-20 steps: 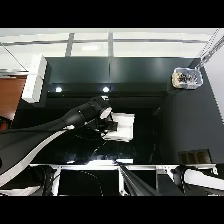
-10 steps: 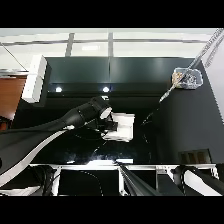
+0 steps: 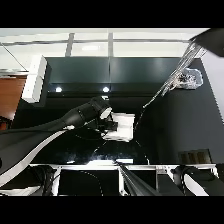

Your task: Fold the box and place the chain.

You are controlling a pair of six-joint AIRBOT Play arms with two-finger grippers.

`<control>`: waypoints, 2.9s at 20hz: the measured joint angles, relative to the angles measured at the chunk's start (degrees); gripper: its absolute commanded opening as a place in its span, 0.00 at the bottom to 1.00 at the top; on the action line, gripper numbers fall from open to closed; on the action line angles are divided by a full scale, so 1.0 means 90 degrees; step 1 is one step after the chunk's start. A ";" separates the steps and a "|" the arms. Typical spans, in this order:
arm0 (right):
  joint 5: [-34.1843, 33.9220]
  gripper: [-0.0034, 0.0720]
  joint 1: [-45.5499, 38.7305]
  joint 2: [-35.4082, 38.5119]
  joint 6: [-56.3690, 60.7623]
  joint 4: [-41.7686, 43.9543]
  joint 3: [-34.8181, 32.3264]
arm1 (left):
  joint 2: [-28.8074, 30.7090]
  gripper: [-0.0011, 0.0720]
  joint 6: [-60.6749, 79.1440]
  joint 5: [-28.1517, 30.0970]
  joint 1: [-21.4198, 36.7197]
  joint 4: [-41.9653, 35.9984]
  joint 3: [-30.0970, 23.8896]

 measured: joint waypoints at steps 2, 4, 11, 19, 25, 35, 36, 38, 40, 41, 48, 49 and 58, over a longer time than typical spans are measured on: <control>0.0206 0.05 0.0345 0.0024 -0.0046 -0.0005 -0.0177 | 0.0000 0.06 0.0002 0.0000 0.0000 0.0000 0.0000; 0.0466 0.05 0.0656 0.0039 -0.0121 -0.0024 -0.0415 | 0.0000 0.06 0.0002 0.0000 0.0000 0.0002 0.0000; 0.0991 0.05 0.1226 0.0056 -0.0476 0.0342 -0.1707 | 0.0000 0.06 0.0000 0.0005 0.0000 0.0005 0.0000; -0.0027 0.05 0.1991 -0.0199 -0.1015 0.1324 -0.3300 | 0.0000 0.06 0.0000 0.0007 0.0000 0.0005 0.0000; -0.0758 0.06 0.2256 -0.0342 -0.1117 0.1246 -0.4274 | 0.0000 0.06 0.0000 0.0007 0.0000 0.0005 0.0000; -0.1967 0.63 0.2373 -0.0474 -0.1088 0.1039 -0.5107 | 0.0000 0.06 -0.0002 0.0007 0.0000 0.0005 0.0000; -0.1972 0.63 0.2358 -0.0481 -0.1061 0.1013 -0.5117 | 0.0000 0.06 -0.0002 0.0007 0.0000 0.0005 0.0000; -0.1889 0.62 0.2157 -0.0493 -0.1013 0.0976 -0.5117 | 0.0000 0.06 -0.0002 0.0007 0.0000 0.0005 0.0000; -0.1678 0.62 0.1647 -0.0418 -0.0988 0.0787 -0.5100 | 0.0000 0.06 -0.0002 0.0007 0.0000 0.0005 0.0000; -0.1593 0.62 0.1282 -0.0352 -0.0986 0.0622 -0.5093 | 0.0000 0.06 -0.0002 0.0007 0.0000 0.0005 0.0000; -0.3296 1.00 -0.0850 -0.0976 0.0328 -0.1933 -0.4974 | 0.0000 0.06 -0.0002 0.0015 0.0000 0.0005 0.0000; -0.3480 1.00 -0.0952 -0.1290 0.0476 -0.2050 -0.4828 | 0.0000 0.06 -0.0002 0.0015 0.0000 0.0005 0.0000; -0.4367 1.00 -0.0984 -0.4114 0.2924 -0.2392 -0.2812 | 0.0000 0.06 0.0000 0.0002 0.0000 0.0002 0.0000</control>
